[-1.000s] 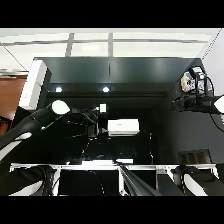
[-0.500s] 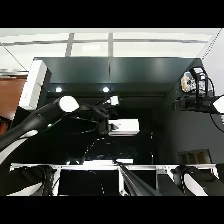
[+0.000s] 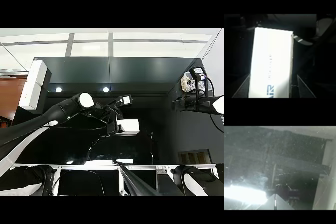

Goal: Fold the box and place the chain.

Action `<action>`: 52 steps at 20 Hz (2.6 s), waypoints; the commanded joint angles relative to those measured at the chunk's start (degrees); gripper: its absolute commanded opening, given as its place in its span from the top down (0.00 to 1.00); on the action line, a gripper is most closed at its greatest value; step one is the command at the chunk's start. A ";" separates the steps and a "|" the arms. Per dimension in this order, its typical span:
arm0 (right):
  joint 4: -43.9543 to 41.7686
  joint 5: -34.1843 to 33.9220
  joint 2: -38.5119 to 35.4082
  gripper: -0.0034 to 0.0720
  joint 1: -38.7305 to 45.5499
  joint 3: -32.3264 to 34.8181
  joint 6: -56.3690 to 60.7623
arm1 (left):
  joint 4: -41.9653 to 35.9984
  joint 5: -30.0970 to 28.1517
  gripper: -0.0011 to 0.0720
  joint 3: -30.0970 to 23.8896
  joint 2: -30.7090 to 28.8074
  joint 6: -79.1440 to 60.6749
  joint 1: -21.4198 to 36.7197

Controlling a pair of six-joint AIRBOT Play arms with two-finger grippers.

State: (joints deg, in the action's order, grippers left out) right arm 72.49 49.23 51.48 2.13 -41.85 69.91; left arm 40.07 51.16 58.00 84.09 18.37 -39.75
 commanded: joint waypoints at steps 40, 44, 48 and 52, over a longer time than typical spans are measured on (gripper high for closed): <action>-3.50 -1.92 0.04 0.94 -0.02 0.61 0.00 | 38.91 10.56 0.76 -18.95 -36.06 45.68 85.99; -5.03 -1.97 0.04 0.94 -0.02 0.61 0.00 | 29.68 5.09 0.76 -18.95 -30.12 30.47 86.16; -5.05 -1.90 0.04 0.94 -0.02 0.61 0.28 | 29.51 2.54 0.76 -18.73 -22.88 25.81 81.92; -5.05 -1.90 0.04 0.94 -0.02 0.61 0.42 | 29.53 -1.55 0.76 -16.50 -19.58 25.24 80.70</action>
State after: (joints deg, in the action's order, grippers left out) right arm 67.57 47.31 51.48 2.13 -41.25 70.15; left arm 70.39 52.97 40.23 61.82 45.82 41.67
